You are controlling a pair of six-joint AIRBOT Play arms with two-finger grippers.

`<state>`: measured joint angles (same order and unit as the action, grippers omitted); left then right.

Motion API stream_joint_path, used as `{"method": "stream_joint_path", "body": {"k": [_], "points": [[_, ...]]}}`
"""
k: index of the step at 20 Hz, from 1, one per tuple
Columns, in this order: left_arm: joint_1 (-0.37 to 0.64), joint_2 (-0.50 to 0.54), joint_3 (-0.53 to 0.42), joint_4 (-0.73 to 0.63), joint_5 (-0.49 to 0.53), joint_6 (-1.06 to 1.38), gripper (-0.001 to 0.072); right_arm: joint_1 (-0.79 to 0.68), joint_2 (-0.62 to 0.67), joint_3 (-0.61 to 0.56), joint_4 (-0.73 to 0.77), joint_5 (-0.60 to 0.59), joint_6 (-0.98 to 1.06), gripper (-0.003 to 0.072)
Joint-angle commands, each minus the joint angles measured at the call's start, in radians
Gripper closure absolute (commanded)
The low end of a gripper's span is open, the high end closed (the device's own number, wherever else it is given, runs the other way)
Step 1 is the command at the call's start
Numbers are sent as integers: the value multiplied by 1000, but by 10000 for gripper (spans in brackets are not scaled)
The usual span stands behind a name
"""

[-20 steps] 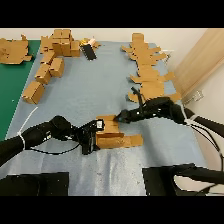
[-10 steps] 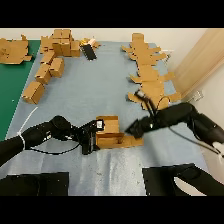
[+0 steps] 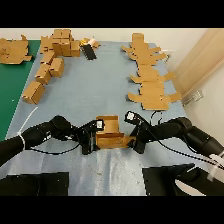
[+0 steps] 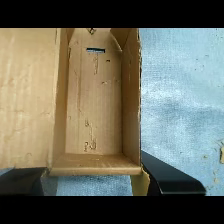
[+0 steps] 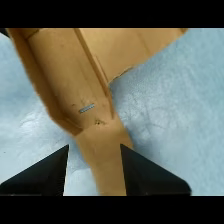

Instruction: Fold the box.

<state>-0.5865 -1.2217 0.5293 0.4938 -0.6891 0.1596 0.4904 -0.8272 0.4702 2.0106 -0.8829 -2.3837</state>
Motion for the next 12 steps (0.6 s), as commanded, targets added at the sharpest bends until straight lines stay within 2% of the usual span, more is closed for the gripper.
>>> {"method": "stream_joint_path", "body": {"k": [1, 7, 12], "points": [[0, 0, -1, 0, 0, 0, 282, 11, -84, -6, 16, 110, -106, 170], [0, 0, -1, 0, 0, 0, 282, 78, -108, -6, 40, 223, -176, 171], [0, 0, -1, 0, 0, 0, 282, 83, -108, -6, 21, 227, -176, 174]]}}
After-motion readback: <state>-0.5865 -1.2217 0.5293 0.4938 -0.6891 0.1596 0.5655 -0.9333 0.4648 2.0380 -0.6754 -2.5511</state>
